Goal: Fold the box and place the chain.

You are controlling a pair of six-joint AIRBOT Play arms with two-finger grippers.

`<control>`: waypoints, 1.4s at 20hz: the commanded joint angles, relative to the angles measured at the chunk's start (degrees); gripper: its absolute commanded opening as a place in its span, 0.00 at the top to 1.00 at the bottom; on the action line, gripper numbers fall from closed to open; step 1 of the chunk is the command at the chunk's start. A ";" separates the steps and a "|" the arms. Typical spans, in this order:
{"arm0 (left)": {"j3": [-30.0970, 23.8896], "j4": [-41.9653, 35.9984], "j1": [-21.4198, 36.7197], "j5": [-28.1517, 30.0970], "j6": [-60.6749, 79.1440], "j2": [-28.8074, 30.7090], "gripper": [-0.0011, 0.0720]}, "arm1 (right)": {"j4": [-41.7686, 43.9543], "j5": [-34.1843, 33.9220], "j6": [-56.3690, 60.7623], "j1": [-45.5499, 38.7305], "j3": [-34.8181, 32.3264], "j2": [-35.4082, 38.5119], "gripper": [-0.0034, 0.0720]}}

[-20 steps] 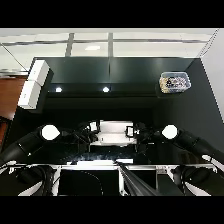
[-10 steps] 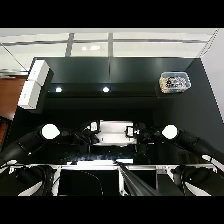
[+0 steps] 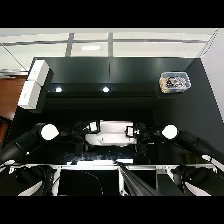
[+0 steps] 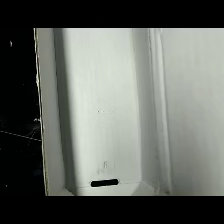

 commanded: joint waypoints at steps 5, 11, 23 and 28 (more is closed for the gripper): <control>0.07 -5.99 -5.35 4.81 5.09 -3.34 0.68 | 0.00 0.02 0.00 0.04 -0.04 0.02 0.39; 0.07 -6.49 -5.35 7.58 5.09 -3.34 0.82 | 0.00 0.02 0.00 0.04 -0.04 0.02 0.39; 0.07 -12.20 -5.35 6.64 5.09 -3.34 0.87 | 0.00 0.02 0.00 0.04 -0.04 0.02 0.39; 0.04 -14.08 -7.65 7.74 5.11 -4.74 0.87 | 0.00 0.02 0.00 0.04 -0.04 0.02 0.39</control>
